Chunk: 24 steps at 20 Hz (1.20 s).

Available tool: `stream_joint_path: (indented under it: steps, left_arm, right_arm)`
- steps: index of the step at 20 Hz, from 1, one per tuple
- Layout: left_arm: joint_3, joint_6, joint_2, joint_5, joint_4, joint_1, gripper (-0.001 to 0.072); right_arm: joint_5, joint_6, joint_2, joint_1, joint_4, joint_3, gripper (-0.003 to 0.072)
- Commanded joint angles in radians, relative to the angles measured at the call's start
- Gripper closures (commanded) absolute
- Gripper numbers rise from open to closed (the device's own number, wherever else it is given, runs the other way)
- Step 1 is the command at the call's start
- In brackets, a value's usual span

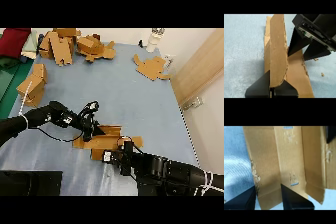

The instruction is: Fold the box.

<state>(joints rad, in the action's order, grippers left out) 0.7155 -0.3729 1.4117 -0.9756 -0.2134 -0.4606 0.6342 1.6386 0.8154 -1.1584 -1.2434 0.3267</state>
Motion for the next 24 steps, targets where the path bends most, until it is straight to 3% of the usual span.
stream_joint_path:
  steps: [1, 5, 8, 10, 13, 16, 18, 20, 23, 24]
  left_arm:
    - [0.0, 0.0, 0.0, -0.004, 0.0, -0.001, 0.0694]
    - [0.0, 0.0, 0.0, -0.004, 0.001, -0.001, 0.0695]
    - [0.0, 0.0, 0.0, -0.005, 0.001, -0.001, 0.0695]
    - [0.0, 0.0, 0.0, -0.004, 0.005, -0.001, 0.0695]
    - [0.0, 0.0, 0.0, -0.005, 0.004, -0.001, 0.0695]
    - [0.0, 0.0, 0.0, -0.008, 0.005, -0.001, 0.0695]
    - [0.0, 0.0, 0.0, -0.01, 0.005, -0.001, 0.0695]
    - [0.0, 0.0, 0.0, -0.012, 0.005, -0.001, 0.0694]
    - [0.0, 0.0, 0.0, -0.012, 0.005, -0.001, 0.0695]
    - [0.0, 0.0, 0.0, -0.012, 0.005, -0.001, 0.0695]
  right_arm:
    - [-0.011, 0.003, 0.008, 0.0, 0.038, 0.002, 0.0231]
    - [-0.044, -0.061, -0.015, 0.017, 0.115, 0.025, 0.0231]
    - [-0.143, -0.056, -0.095, 0.134, 0.057, 0.01, 0.0231]
    - [-0.153, 0.058, -0.138, 0.215, -0.056, -0.012, 0.0231]
    - [-0.106, 0.414, -0.148, 0.266, -0.374, -0.021, 0.023]
    - [-0.094, 0.495, -0.15, 0.311, -0.445, -0.021, 0.0232]
    - [-0.094, 0.544, -0.15, 0.367, -0.494, -0.02, 0.0293]
    - [-0.079, 0.724, -0.15, 0.426, -0.651, -0.02, 0.0486]
    - [-0.05, 0.868, -0.15, 0.504, -0.775, -0.013, 0.0425]
    - [-0.023, 0.876, -0.15, 0.52, -0.769, -0.008, 0.0319]
